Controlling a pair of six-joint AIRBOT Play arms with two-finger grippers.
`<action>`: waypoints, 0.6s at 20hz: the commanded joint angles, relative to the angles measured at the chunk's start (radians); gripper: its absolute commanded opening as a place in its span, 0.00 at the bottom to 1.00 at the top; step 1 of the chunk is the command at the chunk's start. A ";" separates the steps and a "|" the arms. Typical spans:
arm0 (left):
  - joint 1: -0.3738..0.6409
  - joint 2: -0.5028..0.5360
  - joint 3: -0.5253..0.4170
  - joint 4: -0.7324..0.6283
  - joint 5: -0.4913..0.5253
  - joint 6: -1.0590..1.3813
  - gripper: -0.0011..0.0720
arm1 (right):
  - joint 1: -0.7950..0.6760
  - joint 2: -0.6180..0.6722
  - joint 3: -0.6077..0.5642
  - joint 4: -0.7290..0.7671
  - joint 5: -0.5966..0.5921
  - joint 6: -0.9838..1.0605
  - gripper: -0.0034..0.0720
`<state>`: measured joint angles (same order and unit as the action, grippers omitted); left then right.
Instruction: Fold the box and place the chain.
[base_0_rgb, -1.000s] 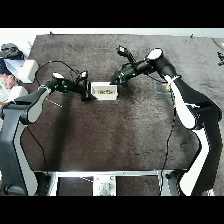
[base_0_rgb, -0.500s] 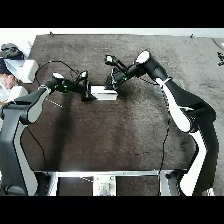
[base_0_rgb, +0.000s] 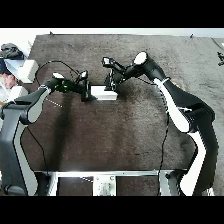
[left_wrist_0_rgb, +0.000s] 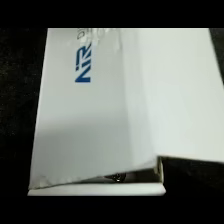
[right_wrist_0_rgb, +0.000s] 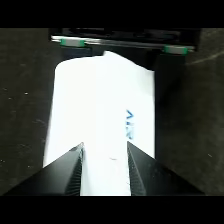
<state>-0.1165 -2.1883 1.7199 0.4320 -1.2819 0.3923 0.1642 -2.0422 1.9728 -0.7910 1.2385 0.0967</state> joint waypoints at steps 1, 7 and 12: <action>0.000 0.000 0.000 0.000 0.000 0.000 0.32 | 0.001 -0.001 0.001 -0.026 -0.043 0.000 0.49; 0.000 0.000 0.000 0.000 0.000 0.000 0.32 | -0.002 0.016 0.001 -0.004 -0.004 0.022 0.49; 0.000 0.000 0.000 0.000 0.000 0.000 0.32 | -0.028 0.064 0.000 0.072 0.043 0.079 0.48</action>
<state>-0.1165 -2.1883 1.7199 0.4320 -1.2819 0.3927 0.1459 -1.9949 1.9728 -0.7574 1.2526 0.1509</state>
